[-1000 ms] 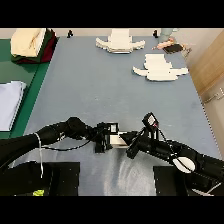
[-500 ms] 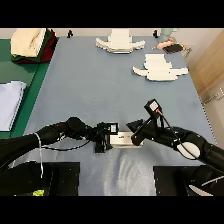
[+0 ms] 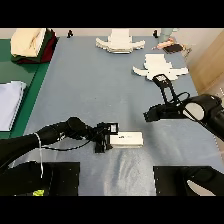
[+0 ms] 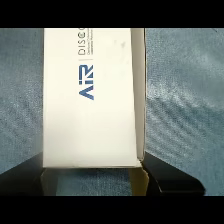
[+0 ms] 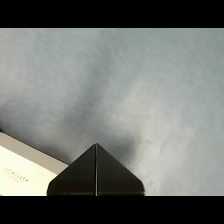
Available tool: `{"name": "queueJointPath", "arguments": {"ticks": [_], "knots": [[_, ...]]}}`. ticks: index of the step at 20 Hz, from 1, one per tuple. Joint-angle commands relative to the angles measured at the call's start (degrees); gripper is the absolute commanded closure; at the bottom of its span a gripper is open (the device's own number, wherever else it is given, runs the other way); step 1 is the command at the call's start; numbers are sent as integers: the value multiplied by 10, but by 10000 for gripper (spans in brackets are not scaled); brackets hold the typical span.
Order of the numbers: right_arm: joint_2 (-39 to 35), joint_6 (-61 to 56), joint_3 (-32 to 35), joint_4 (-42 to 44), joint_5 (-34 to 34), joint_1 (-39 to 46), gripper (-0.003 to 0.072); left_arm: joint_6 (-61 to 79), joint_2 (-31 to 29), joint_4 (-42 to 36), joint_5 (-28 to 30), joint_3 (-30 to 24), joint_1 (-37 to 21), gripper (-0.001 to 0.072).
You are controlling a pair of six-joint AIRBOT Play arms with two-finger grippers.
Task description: Fold the box.
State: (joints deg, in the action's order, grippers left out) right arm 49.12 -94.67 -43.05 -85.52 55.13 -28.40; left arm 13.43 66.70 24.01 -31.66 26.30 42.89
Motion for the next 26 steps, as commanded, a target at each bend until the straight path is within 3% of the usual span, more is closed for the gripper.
{"name": "queueJointPath", "arguments": {"ticks": [1,5,9,13,15,18,20,23,26], "knots": [[71,-137,-62,-26,96,14,682,0,0,0,0,0,-1,185],[110,-244,-75,-26,106,14,681,0,0,0,1,1,-1,184],[111,-250,-75,-26,104,14,681,-47,-28,1,5,7,-1,185],[112,-250,-75,-26,103,14,681,-212,-97,39,121,10,-23,184],[112,-250,-75,-26,101,14,682,-316,-121,106,156,10,-81,184],[112,-250,-75,-26,89,14,681,-445,-115,229,123,26,-230,185],[112,-250,-75,-25,77,14,682,-469,-85,242,126,63,-331,185],[112,-249,-75,-25,73,14,682,-504,9,242,92,173,-465,185],[112,-249,-75,-25,73,14,682,-530,121,242,39,312,-535,184]]}}
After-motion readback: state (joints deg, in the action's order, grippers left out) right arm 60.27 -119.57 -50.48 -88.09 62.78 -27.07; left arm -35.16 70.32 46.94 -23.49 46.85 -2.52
